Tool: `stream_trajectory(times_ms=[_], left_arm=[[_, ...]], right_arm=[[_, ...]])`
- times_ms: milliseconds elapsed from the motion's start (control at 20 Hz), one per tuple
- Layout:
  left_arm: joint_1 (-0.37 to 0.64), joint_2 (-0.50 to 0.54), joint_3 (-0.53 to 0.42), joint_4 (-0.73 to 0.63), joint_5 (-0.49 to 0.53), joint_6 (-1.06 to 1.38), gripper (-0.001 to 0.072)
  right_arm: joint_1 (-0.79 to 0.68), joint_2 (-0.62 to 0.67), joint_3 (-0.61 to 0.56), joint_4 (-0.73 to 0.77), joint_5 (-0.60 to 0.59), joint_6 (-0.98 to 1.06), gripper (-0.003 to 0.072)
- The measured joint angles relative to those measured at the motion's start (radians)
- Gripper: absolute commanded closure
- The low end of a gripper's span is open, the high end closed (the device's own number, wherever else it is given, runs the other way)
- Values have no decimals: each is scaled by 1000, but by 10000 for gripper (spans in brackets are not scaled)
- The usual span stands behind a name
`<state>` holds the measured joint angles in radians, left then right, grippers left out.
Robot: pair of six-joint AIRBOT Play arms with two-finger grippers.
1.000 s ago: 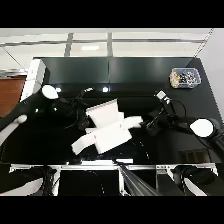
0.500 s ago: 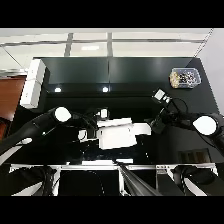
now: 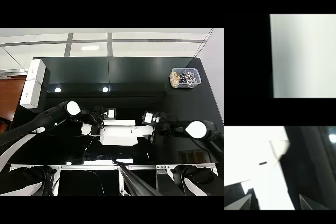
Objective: Fold the box and place the chain.
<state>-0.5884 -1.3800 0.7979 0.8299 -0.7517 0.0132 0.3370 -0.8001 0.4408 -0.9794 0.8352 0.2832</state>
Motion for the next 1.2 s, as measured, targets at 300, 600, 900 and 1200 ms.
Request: stream_trajectory(times_ms=[300,600,900,1200], left_arm=[[0,-23,11,3,-20,17,681],[0,-27,12,8,-24,17,681],[0,-27,12,10,-27,14,682],[0,-27,12,7,-33,3,682]], right_arm=[[82,-93,-33,56,-38,-93,-19],[145,-150,-53,151,-47,-121,-18],[161,-163,-54,340,-138,-126,-18],[163,-140,27,239,-163,-127,-18]])
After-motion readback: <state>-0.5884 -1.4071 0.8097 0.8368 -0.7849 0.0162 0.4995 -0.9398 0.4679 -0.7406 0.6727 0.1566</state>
